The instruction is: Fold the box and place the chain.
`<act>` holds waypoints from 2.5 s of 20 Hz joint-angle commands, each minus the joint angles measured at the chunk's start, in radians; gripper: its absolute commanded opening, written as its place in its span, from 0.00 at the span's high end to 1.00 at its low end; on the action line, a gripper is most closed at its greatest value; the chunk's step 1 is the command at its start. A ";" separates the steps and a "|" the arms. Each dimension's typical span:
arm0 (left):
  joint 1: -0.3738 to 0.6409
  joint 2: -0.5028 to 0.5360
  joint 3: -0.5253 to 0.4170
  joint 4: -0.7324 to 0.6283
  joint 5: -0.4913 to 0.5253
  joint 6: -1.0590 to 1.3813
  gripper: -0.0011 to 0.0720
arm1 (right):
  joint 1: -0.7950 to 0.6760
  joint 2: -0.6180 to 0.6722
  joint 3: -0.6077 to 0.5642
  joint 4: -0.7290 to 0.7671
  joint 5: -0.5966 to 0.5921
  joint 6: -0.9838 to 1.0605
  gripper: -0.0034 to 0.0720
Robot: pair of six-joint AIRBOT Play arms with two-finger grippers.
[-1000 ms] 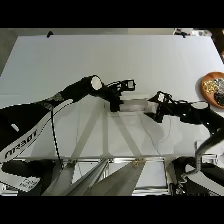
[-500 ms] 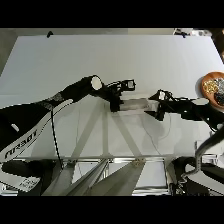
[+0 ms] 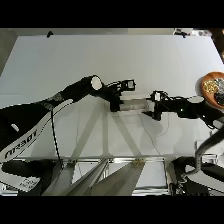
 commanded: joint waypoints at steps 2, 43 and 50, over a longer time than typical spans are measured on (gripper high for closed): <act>-0.001 0.000 0.000 0.000 0.000 0.000 0.97 | 0.005 -0.010 0.008 -0.002 0.012 -0.003 0.04; -0.002 0.000 0.000 0.000 0.000 0.000 0.97 | -0.036 -0.013 -0.013 -0.158 0.053 0.270 0.05; -0.002 0.000 0.000 0.000 0.000 0.000 0.97 | -0.036 -0.014 0.049 -0.156 0.069 0.202 0.05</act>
